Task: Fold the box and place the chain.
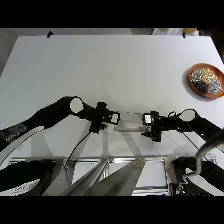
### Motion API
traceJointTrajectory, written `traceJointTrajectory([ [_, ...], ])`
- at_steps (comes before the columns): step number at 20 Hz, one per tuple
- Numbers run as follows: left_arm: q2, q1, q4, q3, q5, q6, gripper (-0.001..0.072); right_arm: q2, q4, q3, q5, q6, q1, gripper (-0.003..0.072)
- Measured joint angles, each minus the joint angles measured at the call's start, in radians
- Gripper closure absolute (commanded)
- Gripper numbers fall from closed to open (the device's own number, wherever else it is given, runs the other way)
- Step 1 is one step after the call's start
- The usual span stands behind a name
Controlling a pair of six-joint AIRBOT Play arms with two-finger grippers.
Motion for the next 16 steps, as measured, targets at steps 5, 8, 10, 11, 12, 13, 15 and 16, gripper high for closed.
traceJointTrajectory([
  [5,-0.016,-0.032,-0.066,0.0,-0.044,0.011,0.0465,0.0,-0.001,0.0,0.001,0.0,0.0,0.0251],
  [8,-0.024,-0.04,-0.089,0.0,-0.052,0.013,0.0507,0.0,0.0,0.0,0.0,0.0,0.0,0.0251],
  [10,-0.026,-0.043,-0.098,0.0,-0.041,0.015,0.0508,0.0,0.0,0.0,-0.001,0.0,0.0,0.0251],
  [11,-0.026,-0.043,-0.101,0.0,-0.029,0.014,0.051,0.0,0.0,0.0,-0.002,0.0,0.0,0.0251],
  [12,-0.027,-0.043,-0.105,0.0,-0.018,0.015,0.0519,0.0,0.0,0.0,-0.003,0.001,0.0,0.0251],
  [13,-0.027,-0.045,-0.107,0.0,-0.01,0.014,0.0565,0.0,0.001,0.0,-0.003,0.001,0.0,0.0251],
  [15,-0.027,-0.048,-0.116,0.0,0.007,0.014,0.0646,0.0,0.0,0.0,-0.001,0.0,0.0,0.0251],
  [16,-0.027,-0.051,-0.122,0.0,0.011,0.014,0.0646,0.0,0.0,0.0,0.0,0.0,0.0,0.0251],
])
